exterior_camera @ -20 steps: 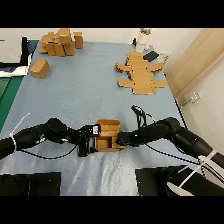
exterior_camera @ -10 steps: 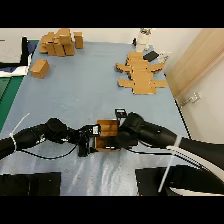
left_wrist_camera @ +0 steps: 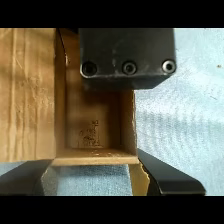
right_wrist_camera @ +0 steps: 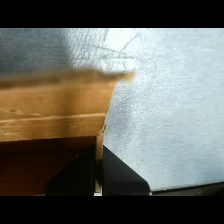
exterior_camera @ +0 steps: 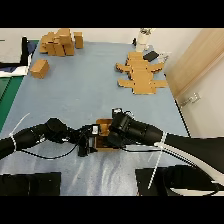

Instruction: Fold the box.

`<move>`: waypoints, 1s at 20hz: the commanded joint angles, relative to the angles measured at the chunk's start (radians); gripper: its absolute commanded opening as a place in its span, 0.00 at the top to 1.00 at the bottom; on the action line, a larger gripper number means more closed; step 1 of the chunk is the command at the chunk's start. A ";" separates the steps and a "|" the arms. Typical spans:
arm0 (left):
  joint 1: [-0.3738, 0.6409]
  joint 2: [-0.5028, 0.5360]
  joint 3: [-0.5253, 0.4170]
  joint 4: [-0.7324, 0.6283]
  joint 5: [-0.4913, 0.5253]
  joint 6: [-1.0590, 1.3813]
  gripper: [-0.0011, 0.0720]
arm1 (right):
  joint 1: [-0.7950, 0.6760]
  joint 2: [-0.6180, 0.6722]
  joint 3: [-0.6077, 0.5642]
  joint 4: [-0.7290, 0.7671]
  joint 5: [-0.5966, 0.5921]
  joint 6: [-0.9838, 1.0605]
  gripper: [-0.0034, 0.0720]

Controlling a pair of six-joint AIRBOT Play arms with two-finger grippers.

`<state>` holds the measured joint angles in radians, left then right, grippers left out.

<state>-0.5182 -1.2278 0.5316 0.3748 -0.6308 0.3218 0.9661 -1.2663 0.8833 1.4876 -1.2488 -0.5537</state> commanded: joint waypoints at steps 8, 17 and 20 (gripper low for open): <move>0.000 0.000 0.000 0.000 0.000 0.002 0.28 | 0.001 0.087 0.042 0.010 -0.133 -0.004 0.39; 0.000 0.000 0.000 0.000 0.000 0.002 0.28 | -0.119 0.359 0.006 -0.018 -0.153 -0.154 0.95; 0.000 0.000 0.000 0.000 0.000 0.002 0.28 | -0.447 0.331 -0.090 0.101 -0.031 -0.500 0.95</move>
<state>-0.5182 -1.2278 0.5316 0.3748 -0.6308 0.3241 0.7364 -0.9443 0.8566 1.4998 -1.3785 -0.7742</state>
